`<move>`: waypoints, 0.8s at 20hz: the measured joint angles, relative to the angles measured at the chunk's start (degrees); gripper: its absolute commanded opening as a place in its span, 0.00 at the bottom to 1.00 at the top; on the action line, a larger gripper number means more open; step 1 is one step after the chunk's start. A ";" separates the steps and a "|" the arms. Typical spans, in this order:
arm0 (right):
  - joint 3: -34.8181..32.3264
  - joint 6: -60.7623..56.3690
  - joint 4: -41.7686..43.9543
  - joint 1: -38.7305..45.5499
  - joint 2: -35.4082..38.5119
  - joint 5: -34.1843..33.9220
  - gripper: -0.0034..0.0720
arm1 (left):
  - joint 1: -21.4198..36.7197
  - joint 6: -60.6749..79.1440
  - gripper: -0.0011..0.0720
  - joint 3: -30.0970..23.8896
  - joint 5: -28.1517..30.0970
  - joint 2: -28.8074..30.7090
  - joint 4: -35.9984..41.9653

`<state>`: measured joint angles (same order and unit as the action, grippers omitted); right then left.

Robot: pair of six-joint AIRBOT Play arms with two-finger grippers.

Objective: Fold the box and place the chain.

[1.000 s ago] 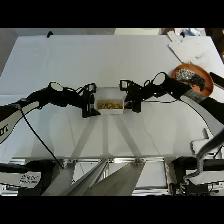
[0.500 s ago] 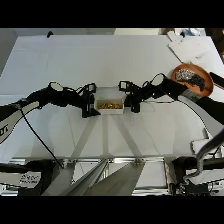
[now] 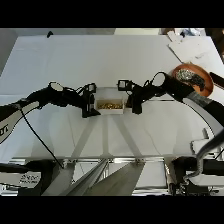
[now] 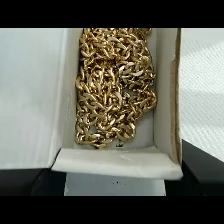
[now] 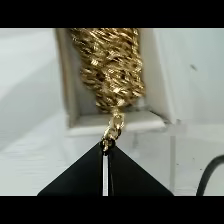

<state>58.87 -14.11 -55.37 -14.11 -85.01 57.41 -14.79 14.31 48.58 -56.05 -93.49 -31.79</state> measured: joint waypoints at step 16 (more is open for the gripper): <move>0.04 -33.33 -21.29 -15.52 4.55 -9.29 0.07 | 0.00 0.00 0.22 0.00 0.02 0.00 -0.02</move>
